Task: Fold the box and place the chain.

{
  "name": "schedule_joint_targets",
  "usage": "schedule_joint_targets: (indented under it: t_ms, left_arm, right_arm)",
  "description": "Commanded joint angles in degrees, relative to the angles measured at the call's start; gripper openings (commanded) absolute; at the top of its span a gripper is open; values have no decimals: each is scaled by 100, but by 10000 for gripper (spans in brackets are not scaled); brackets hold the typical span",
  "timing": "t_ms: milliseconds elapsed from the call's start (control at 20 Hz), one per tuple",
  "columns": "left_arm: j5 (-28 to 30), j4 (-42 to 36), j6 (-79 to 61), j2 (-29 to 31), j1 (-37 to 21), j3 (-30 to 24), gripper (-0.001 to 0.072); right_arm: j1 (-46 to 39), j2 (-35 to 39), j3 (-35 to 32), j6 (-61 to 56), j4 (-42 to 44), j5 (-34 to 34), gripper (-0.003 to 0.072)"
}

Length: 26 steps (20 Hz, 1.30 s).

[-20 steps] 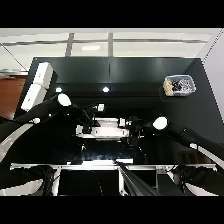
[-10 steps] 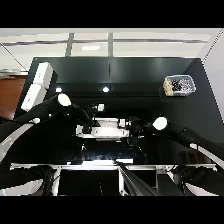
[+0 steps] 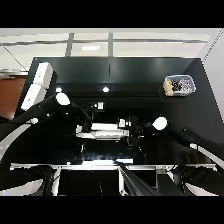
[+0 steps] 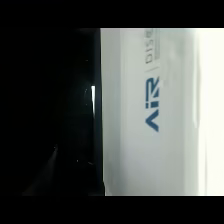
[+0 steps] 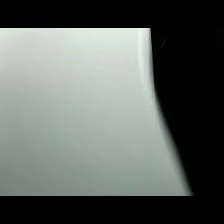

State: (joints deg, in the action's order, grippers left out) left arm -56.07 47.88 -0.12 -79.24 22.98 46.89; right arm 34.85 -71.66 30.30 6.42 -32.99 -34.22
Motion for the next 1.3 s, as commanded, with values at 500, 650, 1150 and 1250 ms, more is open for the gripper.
schedule_joint_targets:
  t_ms: [500,650,1150,1250]
  left_arm:
    - [-1919,732,1825,1335,-1360,-4,24]
    - [-1663,221,1440,1388,-1357,-378,23]
    - [-404,-2103,1196,1394,-796,-752,23]
    - [240,-2212,1200,1394,-640,-752,23]
  right_arm:
    - [4,-2,0,-7,-4,-4,425]
    - [4,-2,0,-7,-4,-4,425]
    - [4,-2,0,-7,-4,-4,425]
    - [4,-2,0,-7,-4,-4,425]
